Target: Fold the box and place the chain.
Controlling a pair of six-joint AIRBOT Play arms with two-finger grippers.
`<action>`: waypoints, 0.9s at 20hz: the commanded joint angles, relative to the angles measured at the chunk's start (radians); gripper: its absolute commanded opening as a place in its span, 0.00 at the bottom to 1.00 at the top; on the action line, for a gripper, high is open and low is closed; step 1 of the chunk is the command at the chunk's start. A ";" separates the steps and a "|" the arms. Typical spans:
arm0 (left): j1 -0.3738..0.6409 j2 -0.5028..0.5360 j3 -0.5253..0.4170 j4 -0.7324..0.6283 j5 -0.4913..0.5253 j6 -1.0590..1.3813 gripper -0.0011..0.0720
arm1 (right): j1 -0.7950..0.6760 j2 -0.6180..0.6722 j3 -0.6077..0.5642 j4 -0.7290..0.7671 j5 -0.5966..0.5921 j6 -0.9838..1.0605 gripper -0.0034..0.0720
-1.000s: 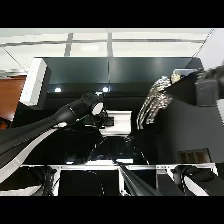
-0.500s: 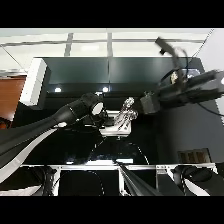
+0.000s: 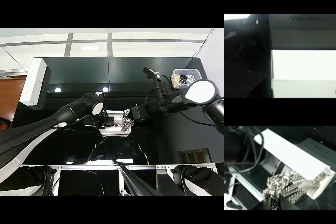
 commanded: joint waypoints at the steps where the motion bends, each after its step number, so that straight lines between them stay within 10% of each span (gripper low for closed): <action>1: 0.000 0.000 0.000 0.000 0.000 0.000 0.05 | 0.002 -0.040 -0.015 0.008 -0.041 0.001 0.09; 4: 0.000 0.000 0.000 0.000 0.000 0.000 0.05 | 0.001 -0.044 -0.015 -0.005 -0.041 0.000 0.34; 5: 0.000 0.000 0.000 0.000 0.000 0.000 0.05 | 0.001 -0.044 -0.014 -0.016 -0.037 0.000 0.55; 18: -0.003 0.001 0.002 -0.030 0.019 0.001 0.06 | -0.180 0.012 -0.014 -0.462 0.069 -0.002 0.56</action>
